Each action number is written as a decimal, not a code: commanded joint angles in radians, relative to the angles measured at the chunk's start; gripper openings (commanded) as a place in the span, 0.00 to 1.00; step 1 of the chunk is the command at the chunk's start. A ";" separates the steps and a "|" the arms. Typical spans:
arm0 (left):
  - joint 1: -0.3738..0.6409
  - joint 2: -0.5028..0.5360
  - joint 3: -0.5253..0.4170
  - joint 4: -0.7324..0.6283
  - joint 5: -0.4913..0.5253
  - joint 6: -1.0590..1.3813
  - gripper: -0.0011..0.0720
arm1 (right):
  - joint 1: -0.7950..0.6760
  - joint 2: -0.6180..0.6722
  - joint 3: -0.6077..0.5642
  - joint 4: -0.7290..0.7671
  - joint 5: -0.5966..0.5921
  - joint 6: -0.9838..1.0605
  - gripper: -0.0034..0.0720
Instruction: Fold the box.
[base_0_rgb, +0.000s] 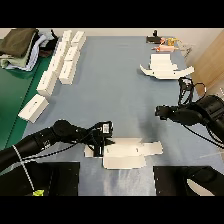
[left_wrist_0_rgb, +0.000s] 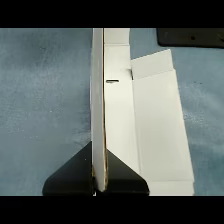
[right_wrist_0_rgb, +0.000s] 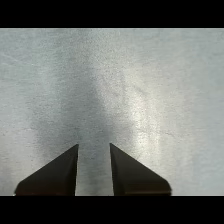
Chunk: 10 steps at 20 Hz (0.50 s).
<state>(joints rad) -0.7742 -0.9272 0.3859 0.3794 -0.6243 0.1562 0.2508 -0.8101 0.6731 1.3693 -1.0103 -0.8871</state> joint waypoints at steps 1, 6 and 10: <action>0.001 -0.002 -0.001 0.008 -0.031 0.000 0.04 | 0.001 0.001 0.000 0.000 0.000 -0.002 0.46; 0.001 -0.002 -0.001 0.006 -0.034 0.000 0.04 | 0.001 0.001 0.001 0.060 -0.010 -0.060 0.37; 0.001 -0.002 -0.001 0.002 -0.053 0.000 0.04 | 0.001 0.001 0.001 0.211 -0.097 -0.265 0.05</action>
<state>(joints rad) -0.7734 -0.9283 0.3855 0.3836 -0.6582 0.1555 0.2508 -0.8101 0.6735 1.4734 -1.0470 -1.0115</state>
